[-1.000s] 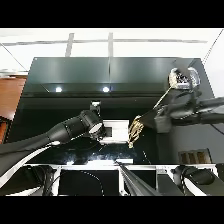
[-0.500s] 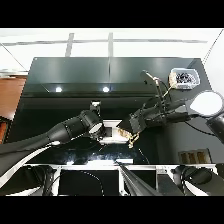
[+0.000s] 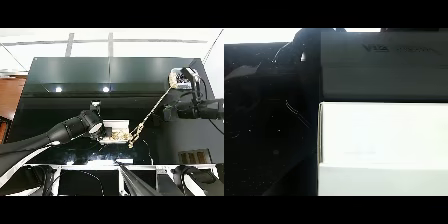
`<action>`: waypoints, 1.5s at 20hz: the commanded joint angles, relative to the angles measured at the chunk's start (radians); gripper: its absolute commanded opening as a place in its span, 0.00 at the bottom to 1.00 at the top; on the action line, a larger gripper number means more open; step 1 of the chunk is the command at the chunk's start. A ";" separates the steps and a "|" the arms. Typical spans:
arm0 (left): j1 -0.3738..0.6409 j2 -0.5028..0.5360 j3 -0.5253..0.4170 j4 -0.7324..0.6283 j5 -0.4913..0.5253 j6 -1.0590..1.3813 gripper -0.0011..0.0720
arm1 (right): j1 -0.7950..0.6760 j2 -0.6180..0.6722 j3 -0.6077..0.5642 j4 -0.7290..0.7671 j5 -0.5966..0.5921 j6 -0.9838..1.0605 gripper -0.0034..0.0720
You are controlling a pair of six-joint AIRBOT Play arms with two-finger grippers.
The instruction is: Fold the box and place the chain.
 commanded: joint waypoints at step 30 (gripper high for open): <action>0.001 0.000 0.000 0.001 -0.001 0.000 0.06 | 0.140 -0.295 -0.340 0.258 -0.466 -1.296 0.98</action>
